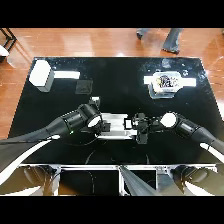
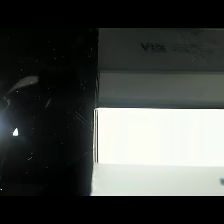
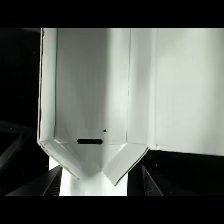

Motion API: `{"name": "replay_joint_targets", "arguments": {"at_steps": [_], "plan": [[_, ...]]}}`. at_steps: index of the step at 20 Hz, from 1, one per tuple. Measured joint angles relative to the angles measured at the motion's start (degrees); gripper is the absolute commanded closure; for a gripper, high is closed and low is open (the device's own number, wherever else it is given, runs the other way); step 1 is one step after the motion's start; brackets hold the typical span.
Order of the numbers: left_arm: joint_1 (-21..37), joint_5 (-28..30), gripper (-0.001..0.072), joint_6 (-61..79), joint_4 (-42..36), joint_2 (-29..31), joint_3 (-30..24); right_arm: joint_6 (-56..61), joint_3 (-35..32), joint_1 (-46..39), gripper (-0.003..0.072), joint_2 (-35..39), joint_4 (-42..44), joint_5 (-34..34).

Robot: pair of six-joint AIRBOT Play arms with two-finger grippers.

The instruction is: Fold the box and place the chain.

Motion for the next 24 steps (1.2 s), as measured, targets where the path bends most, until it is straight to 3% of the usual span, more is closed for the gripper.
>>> {"name": "replay_joint_targets", "arguments": {"at_steps": [1, 2, 3, 17, 18, 19, 20, 24], "plan": [[0.0, 0.02, 0.0689, 0.02, 0.09, 0.0, -0.02, 0.09, 0.0, 0.0, 0.0154, 0.04, -0.13, 0.02], [0.0, 0.02, 0.0689, 0.04, 0.15, 0.0, -0.02, 0.2, 0.0, 0.02, 0.0281, 0.09, -0.09, 0.17], [0.0, 0.02, 0.0689, 0.04, 0.17, 0.0, -0.02, 0.22, 0.0, 0.09, 0.0325, 0.11, 0.07, 0.35], [0.0, -0.31, 0.0689, 0.2, 0.46, -0.07, -0.02, 2.47, 0.0, 1.49, 0.0329, -0.02, 8.0, 0.57], [0.0, -0.31, 0.0689, 0.22, 0.46, -0.07, -0.02, 2.78, 0.0, 1.95, 0.0343, -0.22, 8.07, 0.59], [0.0, -0.26, 0.0689, 0.22, 0.48, -0.07, -0.02, 2.91, 0.0, 2.38, 0.048, -0.37, 8.2, 0.57], [0.0, -0.22, 0.0689, 0.24, 0.48, -0.07, -0.02, 3.02, 0.0, 2.84, 0.0545, -0.66, 8.48, 0.57], [-0.04, -0.02, 0.0689, 0.24, 0.46, -0.07, -0.02, 3.43, 0.0, 3.91, 0.0556, -1.62, 9.33, 0.0]]}}
